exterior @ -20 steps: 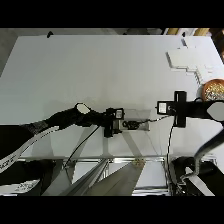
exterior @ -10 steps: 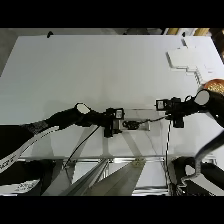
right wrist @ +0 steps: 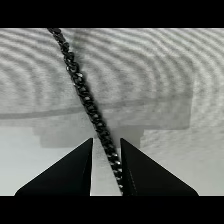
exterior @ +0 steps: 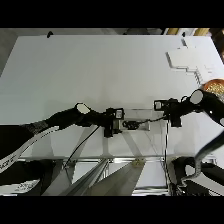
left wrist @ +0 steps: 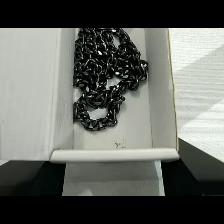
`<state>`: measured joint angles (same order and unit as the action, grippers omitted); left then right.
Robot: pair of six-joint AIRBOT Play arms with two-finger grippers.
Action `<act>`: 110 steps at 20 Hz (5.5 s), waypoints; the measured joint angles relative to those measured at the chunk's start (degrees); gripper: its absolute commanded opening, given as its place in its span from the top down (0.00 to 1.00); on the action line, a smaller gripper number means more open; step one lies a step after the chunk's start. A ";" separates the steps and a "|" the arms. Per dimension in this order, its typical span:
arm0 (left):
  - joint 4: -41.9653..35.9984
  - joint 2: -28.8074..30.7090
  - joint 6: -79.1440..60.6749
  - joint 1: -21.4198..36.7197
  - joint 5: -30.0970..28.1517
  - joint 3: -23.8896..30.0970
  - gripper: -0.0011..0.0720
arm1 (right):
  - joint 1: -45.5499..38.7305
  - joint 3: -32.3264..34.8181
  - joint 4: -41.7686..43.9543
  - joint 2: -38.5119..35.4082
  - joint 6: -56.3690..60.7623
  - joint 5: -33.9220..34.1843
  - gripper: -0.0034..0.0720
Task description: Fold the box and place the chain.
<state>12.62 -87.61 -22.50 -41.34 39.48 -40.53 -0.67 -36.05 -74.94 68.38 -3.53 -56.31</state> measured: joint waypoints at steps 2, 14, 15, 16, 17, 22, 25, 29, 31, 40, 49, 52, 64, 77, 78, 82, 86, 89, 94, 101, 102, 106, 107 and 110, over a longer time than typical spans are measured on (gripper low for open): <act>0.00 0.00 0.02 0.00 0.00 0.00 0.70 | -0.02 0.00 0.07 0.09 -0.20 0.79 0.78; -0.02 0.00 0.02 0.00 0.02 0.00 0.70 | -0.04 0.44 0.35 0.20 -0.22 0.46 0.91; -0.02 0.00 0.02 0.00 0.00 0.00 0.70 | -0.04 0.57 0.37 0.33 -0.22 0.33 0.93; -0.02 0.02 0.00 0.00 0.00 0.00 0.70 | -0.04 0.68 0.39 0.50 -0.17 0.15 0.93; -0.02 0.00 0.02 0.00 0.00 0.00 0.70 | -0.04 0.79 0.48 0.59 -0.15 0.00 0.93; -0.02 0.00 0.02 0.00 0.00 0.00 0.70 | -0.02 1.05 1.49 -1.27 0.46 -4.46 0.93; -0.02 0.00 0.02 0.00 0.02 0.00 0.70 | -0.04 1.03 2.16 -2.93 0.52 -6.03 0.93; -0.02 0.00 0.00 0.00 0.02 0.00 0.70 | 0.09 1.01 5.53 -5.09 0.50 -7.45 0.93; -0.02 0.00 0.02 0.00 0.02 0.00 0.70 | 1.07 1.03 7.04 -7.15 0.42 -7.91 0.93; -0.02 0.00 0.00 0.00 0.02 0.00 0.70 | 13.84 1.05 17.11 -21.70 2.95 -10.29 0.93; -0.02 0.00 0.00 0.00 0.02 0.00 0.70 | 25.57 1.05 28.50 -23.76 4.76 -2.75 0.93; -0.02 0.00 0.00 0.00 0.02 0.00 0.70 | 27.17 1.05 28.63 -21.27 6.60 -0.07 0.93; -0.02 0.00 0.02 0.00 0.04 0.00 0.70 | 27.85 -1.05 13.11 -25.07 11.15 3.37 0.73; -0.02 0.00 0.02 0.00 0.15 0.00 0.70 | 0.61 4.72 2.14 -25.51 10.29 -9.11 0.93; -0.02 0.00 0.00 0.00 0.17 0.00 0.70 | -0.07 5.70 3.04 -24.48 9.29 -8.63 0.93; -0.02 0.02 0.00 0.00 0.17 0.00 0.70 | -1.31 8.00 4.98 -19.87 4.76 -5.31 0.58; -0.02 0.00 0.00 0.00 0.17 0.00 0.70 | -1.66 8.68 5.53 -14.14 2.23 -1.07 0.59; -0.02 0.00 0.00 0.00 0.17 0.00 0.70 | -1.73 8.85 5.51 -10.71 -0.13 0.46 0.74; -0.02 0.00 0.00 0.02 0.17 0.00 0.70 | -1.73 8.87 5.31 -8.37 -3.41 2.25 0.75; 0.00 0.00 0.02 0.00 0.17 0.00 0.70 | -1.75 8.87 5.20 -7.82 -4.33 3.63 0.75; -0.02 0.00 0.00 0.00 0.17 0.00 0.70 | -1.73 8.92 5.05 -7.74 -4.42 4.94 0.75; 0.00 0.00 0.02 0.00 0.20 0.00 0.70 | -1.36 8.92 5.35 -8.63 -4.46 4.55 0.75; -0.02 0.00 0.02 0.00 0.17 0.00 0.70 | -0.90 8.92 5.51 -9.55 -4.46 4.68 0.75; 0.00 0.00 0.02 0.00 0.20 0.00 0.70 | 0.00 8.92 5.55 -11.89 -4.48 4.52 0.75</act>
<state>12.62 -87.61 -22.48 -41.34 39.68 -40.53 -0.67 -27.14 -69.38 56.49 -8.01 -51.79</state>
